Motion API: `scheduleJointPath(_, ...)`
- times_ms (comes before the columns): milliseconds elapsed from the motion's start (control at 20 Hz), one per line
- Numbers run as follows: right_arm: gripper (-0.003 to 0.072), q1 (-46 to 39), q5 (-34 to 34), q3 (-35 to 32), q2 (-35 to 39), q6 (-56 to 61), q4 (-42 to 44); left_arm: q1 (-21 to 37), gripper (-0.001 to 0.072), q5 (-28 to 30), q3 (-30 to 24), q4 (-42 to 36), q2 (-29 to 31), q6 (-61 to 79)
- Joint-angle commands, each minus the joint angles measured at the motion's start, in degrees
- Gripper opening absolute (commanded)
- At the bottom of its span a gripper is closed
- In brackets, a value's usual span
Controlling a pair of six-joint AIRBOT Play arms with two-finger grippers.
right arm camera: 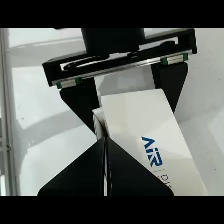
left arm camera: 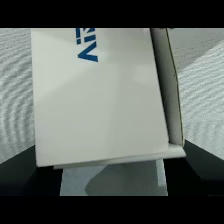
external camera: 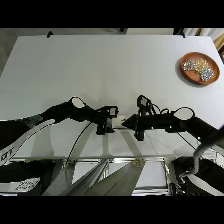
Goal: Fold the box and place the chain.
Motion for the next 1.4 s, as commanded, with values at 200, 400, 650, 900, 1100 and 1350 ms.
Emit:
scheduleJointPath(200, 0.0014, 0.0, -0.5, 0.0, -3.8, -1.2, -0.2, 0.1, 0.0253, 0.0, 0.0, 0.0, 0.0, 0.0)
scheduleJointPath(400, 0.0014, 0.0, 1.1, 0.0, -3.5, -2.0, 1.3, 0.1, 0.0253, 0.0, 0.0, 0.0, 0.0, 0.0)
scheduleJointPath(650, 0.0014, -1.0, 0.0, 0.0, -0.6, -3.6, 2.0, 0.1, 0.0253, 0.0, 0.0, 0.0, 0.0, 0.0)
scheduleJointPath(900, 0.0014, -1.6, 0.7, 0.0, -0.7, -3.7, 0.7, 0.1, 0.0253, 0.0, 0.0, 0.0, 0.0, 0.0)
scheduleJointPath(1100, 0.0014, -1.6, 0.7, 0.0, -3.6, -3.7, -0.5, 0.1, 0.0253, 0.0, 0.0, 0.0, 0.0, 0.0)
scheduleJointPath(1350, 0.0014, -1.6, 0.7, 0.0, -4.0, -3.7, -1.4, 0.1, 0.0253, 0.0, 0.0, 0.0, 0.0, 0.0)
